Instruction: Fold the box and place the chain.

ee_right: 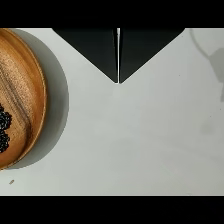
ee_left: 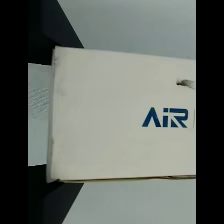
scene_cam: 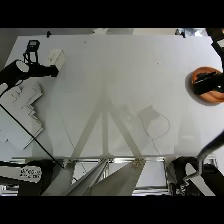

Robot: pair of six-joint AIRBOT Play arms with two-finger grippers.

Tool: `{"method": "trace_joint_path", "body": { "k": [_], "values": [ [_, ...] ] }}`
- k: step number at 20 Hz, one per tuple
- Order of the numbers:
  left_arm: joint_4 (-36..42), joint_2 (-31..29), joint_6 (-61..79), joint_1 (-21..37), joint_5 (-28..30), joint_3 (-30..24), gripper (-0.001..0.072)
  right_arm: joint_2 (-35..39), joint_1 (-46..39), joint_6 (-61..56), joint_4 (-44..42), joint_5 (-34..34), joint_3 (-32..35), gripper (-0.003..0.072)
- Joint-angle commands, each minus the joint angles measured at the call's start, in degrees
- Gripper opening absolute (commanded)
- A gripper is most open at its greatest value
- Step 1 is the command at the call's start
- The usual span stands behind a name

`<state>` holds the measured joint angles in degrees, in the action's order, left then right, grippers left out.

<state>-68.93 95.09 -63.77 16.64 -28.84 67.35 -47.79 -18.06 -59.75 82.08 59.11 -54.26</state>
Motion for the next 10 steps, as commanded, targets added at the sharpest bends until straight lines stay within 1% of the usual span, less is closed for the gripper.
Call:
{"method": "trace_joint_path", "body": {
  "k": [1, 5, 6, 7, 8, 9, 10],
  "values": [
    [-1.8, 4.3, -0.8, 0.1, 1.5, -0.2, 0.0009, 0.0, 0.0, 0.0, 0.0, 0.0, 0.0, 0.0011],
    [-3.1, 5.7, -0.8, 0.2, 1.7, -0.2, 0.0012, 0.0, 0.0, 0.0, 0.0, 0.0, 0.0, 0.0011],
    [-3.1, 5.6, -0.8, 0.2, 1.4, -0.2, 0.006, 0.0, 0.0, 0.0, 0.0, 0.0, 0.0, 0.0011],
    [-3.1, 5.4, -0.8, 0.2, 0.8, -0.2, 0.0205, 0.0, 0.0, 0.0, 0.0, 0.0, 0.0, 0.0011],
    [-3.1, 5.1, -0.8, 0.1, 0.1, -0.2, 0.0444, 0.0, 0.0, 0.0, 0.0, 0.0, 0.0, 0.0011],
    [-2.9, 4.7, -0.8, 0.2, -0.5, -0.2, 0.0653, 0.0, 0.0, 0.0, 0.0, 0.0, 0.0, 0.0011],
    [-2.7, 4.0, -0.8, 0.2, -1.4, -0.2, 0.0697, 0.0, 0.0, 0.0, 0.0, 0.0, 0.0, 0.0011]
  ]
}}
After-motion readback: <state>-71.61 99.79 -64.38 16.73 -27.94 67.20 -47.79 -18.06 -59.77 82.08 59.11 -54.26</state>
